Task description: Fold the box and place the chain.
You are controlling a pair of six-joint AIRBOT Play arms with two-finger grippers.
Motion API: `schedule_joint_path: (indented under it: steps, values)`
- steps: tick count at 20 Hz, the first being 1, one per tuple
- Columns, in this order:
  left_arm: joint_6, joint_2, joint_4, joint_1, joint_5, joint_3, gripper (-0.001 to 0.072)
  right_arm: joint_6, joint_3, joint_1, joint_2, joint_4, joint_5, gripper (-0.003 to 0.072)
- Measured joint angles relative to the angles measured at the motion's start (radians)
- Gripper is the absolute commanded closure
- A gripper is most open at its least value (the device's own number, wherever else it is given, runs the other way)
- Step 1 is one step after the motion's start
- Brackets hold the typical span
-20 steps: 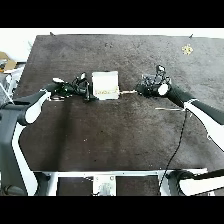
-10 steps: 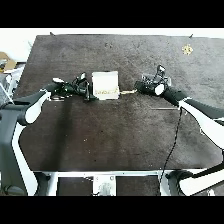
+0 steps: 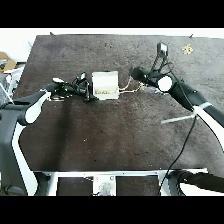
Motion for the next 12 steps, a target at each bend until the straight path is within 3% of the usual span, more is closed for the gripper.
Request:
schedule_joint_path:
  steps: [6, 12]
  values:
    - [0.000, 0.000, 0.000, 0.000, 0.000, 0.000, 0.0424, 0.000, 0.054, 0.168, 0.091, -0.025, -0.253, 0.0680]
    - [0.000, 0.000, 0.000, 0.000, 0.000, 0.000, 0.0424, 0.000, 0.148, 0.260, -0.016, -0.036, -0.277, 0.0680]
